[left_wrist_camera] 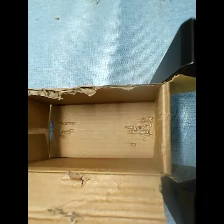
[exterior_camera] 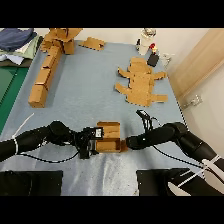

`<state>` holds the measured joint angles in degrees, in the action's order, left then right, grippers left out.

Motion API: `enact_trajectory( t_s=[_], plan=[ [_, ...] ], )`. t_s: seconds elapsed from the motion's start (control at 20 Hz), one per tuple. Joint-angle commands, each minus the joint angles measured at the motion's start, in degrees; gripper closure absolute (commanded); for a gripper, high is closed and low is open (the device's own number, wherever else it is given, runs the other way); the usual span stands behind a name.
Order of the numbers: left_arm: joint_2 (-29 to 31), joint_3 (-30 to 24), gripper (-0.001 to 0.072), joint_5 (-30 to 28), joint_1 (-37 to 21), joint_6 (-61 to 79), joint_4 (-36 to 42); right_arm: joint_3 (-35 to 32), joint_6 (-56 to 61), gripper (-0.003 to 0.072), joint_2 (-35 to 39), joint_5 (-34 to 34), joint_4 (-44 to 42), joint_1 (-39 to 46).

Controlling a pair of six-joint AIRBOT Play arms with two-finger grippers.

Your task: Fold the box.

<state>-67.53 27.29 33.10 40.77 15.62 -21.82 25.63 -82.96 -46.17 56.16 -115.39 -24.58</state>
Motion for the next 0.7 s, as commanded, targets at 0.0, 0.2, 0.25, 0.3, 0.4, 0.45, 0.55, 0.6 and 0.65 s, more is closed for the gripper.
enact_trajectory(
  t_s=[0.0, 0.2, 0.25, 0.3, 0.4, 0.45, 0.55, 0.6, 0.65],
  plan=[
    [0.02, 0.02, 0.0292, 0.00, -0.04, 0.00, -0.02, 3.96, 0.74, 0.0507, 0.17, 3.04, -0.76, -0.09],
    [0.02, 0.02, 0.0291, 0.00, -0.04, 0.00, -0.02, 5.42, 1.68, 0.0506, 0.00, 3.45, -1.51, -0.09],
    [0.02, 0.02, 0.0291, -0.02, -0.04, 0.02, -0.02, 5.42, 1.68, 0.0506, -0.02, 3.45, -1.77, -0.09],
    [0.02, 0.02, 0.0292, 0.00, -0.04, 0.00, -0.02, 5.44, 1.66, 0.0454, -0.02, 3.43, -2.12, -0.09],
    [0.02, 0.02, 0.0291, 0.00, -0.04, 0.00, -0.02, 5.44, 1.51, 0.0367, -0.02, 3.45, -2.29, -0.09],
    [0.02, 0.02, 0.0292, 0.00, -0.04, 0.00, -0.02, 5.44, 1.49, 0.0367, -0.02, 3.48, -2.40, -0.09],
    [0.02, 0.02, 0.0291, 0.00, -0.04, 0.00, -0.02, 5.44, 1.49, 0.0256, -0.02, 3.52, -3.13, -0.09],
    [0.02, 0.02, 0.0291, 0.02, -0.04, 0.00, -0.02, 5.42, 1.51, 0.0232, -0.09, 3.45, -3.21, -0.09],
    [0.02, 0.02, 0.0291, 0.00, -0.04, 0.00, -0.02, 5.42, 1.51, 0.0231, -0.35, 3.52, -3.41, -0.09]
  ],
)
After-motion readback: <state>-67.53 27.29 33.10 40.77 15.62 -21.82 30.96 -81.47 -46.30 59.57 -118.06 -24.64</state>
